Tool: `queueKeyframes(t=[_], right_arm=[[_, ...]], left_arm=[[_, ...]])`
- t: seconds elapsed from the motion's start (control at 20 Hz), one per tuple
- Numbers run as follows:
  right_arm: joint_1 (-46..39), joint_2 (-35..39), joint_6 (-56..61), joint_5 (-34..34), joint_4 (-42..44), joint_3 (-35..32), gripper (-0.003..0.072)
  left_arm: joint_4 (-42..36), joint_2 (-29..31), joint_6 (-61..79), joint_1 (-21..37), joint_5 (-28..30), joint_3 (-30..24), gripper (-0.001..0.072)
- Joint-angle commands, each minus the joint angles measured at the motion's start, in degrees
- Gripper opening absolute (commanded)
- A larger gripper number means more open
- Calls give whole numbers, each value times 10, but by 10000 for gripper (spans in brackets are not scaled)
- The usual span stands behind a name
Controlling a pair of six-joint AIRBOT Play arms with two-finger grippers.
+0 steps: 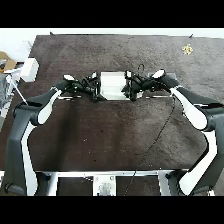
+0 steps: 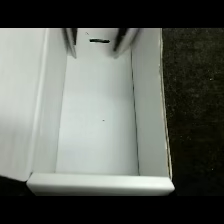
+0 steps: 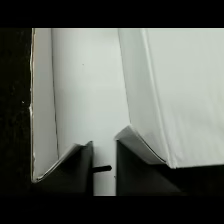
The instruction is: Fold the box and place the chain.
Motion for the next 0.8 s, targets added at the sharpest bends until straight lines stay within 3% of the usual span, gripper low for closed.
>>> queueKeyframes(t=[0.0,0.35,0.55,0.75], right_arm=[[0,30,126,9,-81,0,18],[-28,167,689,28,-323,1,21],[-83,182,836,87,-318,-9,22],[-126,179,840,45,-233,-83,21]], left_arm=[[1,0,1,0,0,0,277],[1,0,1,0,0,0,278],[1,0,1,0,0,0,278],[1,0,1,0,0,0,277]])
